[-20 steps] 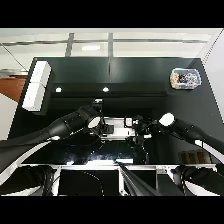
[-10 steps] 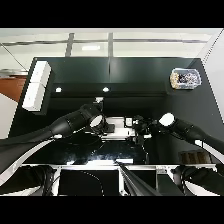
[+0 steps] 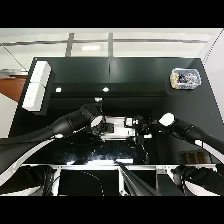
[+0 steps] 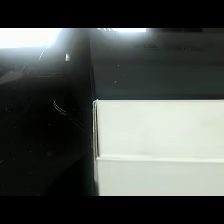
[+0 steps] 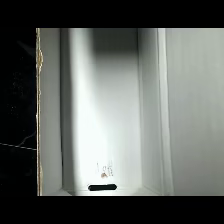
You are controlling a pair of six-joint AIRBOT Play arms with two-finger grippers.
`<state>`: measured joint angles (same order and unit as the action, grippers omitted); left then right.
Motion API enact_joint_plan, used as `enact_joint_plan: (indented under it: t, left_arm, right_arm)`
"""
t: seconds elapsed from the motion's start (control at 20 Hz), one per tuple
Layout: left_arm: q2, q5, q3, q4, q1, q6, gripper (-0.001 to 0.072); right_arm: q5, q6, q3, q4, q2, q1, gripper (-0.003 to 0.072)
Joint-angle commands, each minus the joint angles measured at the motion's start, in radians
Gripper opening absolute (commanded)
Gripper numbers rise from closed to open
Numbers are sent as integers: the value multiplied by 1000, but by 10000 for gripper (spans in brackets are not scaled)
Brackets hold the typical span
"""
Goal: Fold the box and place the chain.
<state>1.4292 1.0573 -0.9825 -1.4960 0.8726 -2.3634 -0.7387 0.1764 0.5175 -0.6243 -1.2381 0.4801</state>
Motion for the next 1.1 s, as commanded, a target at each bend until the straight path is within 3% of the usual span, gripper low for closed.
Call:
enact_joint_plan:
  t: [0.0, 0.1, 0.15, 0.25, 0.5, 0.75, 0.8, 0.9, 1.05]
  left_arm:
    - [1, -9, -1, 1, -1, -2, 30]
    - [1, -8, -1, 5, -1, -2, 69]
    - [1, -3, -1, 5, -1, -2, 200]
    - [1, -1, -1, 4, -1, -2, 292]
    - [1, -2, -1, -6, -1, -2, 293]
    - [1, -33, -1, -18, -1, -8, 267]
    - [1, -33, -1, -19, -1, -22, 217]
    - [1, -33, -1, -18, -1, -23, 28]
    - [1, -32, -1, -18, -1, -18, 29]
  right_arm:
    - [0, 0, -1, 1, -1, 0, 529]
    - [0, 0, 0, 1, -1, 0, 529]
    - [0, 0, 0, 1, -1, 0, 529]
    - [0, 0, -1, 0, -1, 0, 529]
    - [0, 0, -1, 0, -1, 0, 529]
    - [0, 0, 0, 0, -1, 0, 529]
    - [0, 0, 0, 0, -1, 0, 529]
    - [0, 0, 0, 0, -1, 0, 529]
    - [0, 0, 0, 0, -1, 0, 529]
